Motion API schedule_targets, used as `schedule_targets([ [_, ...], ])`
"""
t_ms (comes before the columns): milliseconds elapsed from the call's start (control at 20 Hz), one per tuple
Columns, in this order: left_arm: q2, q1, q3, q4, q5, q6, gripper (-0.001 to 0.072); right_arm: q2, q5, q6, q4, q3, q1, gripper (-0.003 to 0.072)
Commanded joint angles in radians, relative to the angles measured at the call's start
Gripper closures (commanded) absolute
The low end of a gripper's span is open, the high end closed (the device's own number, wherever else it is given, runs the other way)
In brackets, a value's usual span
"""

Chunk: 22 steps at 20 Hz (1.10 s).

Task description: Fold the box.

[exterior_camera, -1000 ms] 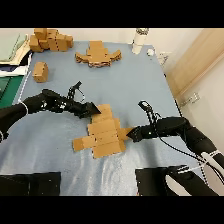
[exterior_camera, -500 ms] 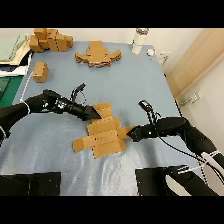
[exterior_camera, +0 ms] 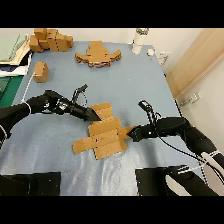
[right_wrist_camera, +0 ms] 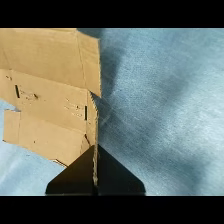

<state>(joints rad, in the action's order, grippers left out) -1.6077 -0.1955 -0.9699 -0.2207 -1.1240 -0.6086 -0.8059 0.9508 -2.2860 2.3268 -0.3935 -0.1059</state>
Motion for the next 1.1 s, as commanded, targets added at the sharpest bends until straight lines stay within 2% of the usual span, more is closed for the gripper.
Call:
schedule_targets([
  [0,-0.001,0.000,-0.001,-0.002,0.006,0.019,0.0607,0.001,0.000,0.000,-0.002,0.000,-0.001,0.0684],
  [150,-0.001,0.000,-0.001,-0.002,-0.003,0.035,0.0608,0.001,0.000,0.000,-0.005,0.000,-0.001,0.0683],
  [200,-0.001,0.000,-0.001,-0.001,-0.022,0.066,0.0699,0.001,0.000,0.000,-0.005,0.000,-0.001,0.0680],
  [300,0.000,-0.002,-0.002,0.002,-0.043,0.104,0.0699,0.001,-0.002,0.001,-0.005,0.000,0.000,0.0619],
  [350,0.000,-0.004,-0.002,0.012,-0.044,0.124,0.0699,0.001,-0.011,0.016,-0.014,0.000,0.000,0.0398],
  [400,0.000,-0.005,-0.002,0.024,-0.048,0.153,0.0699,0.001,-0.028,0.062,-0.029,-0.001,0.000,0.0218],
  [500,0.012,-0.022,-0.002,0.024,-0.041,0.229,0.0700,0.001,-0.046,0.133,-0.090,-0.026,0.013,0.0198],
  [650,0.049,-0.074,-0.002,0.010,0.036,0.338,0.0700,0.001,-0.053,0.230,-0.201,-0.124,0.050,0.0198],
  [750,0.084,-0.121,-0.001,0.010,0.084,0.417,0.0700,0.001,-0.053,0.260,-0.221,-0.208,0.081,0.0207],
  [800,0.104,-0.143,-0.001,0.004,0.109,0.460,0.0700,0.001,-0.052,0.279,-0.221,-0.240,0.089,0.0277],
  [900,0.146,-0.186,0.000,-0.045,0.171,0.517,0.0700,0.001,-0.052,0.315,-0.212,-0.280,0.090,0.0613],
  [950,0.164,-0.206,0.002,-0.074,0.200,0.533,0.0700,0.001,-0.053,0.323,-0.193,-0.284,0.090,0.0671],
  [1050,0.201,-0.233,0.025,-0.120,0.246,0.568,0.0701,-0.002,-0.052,0.326,-0.154,-0.282,0.089,0.0682],
])
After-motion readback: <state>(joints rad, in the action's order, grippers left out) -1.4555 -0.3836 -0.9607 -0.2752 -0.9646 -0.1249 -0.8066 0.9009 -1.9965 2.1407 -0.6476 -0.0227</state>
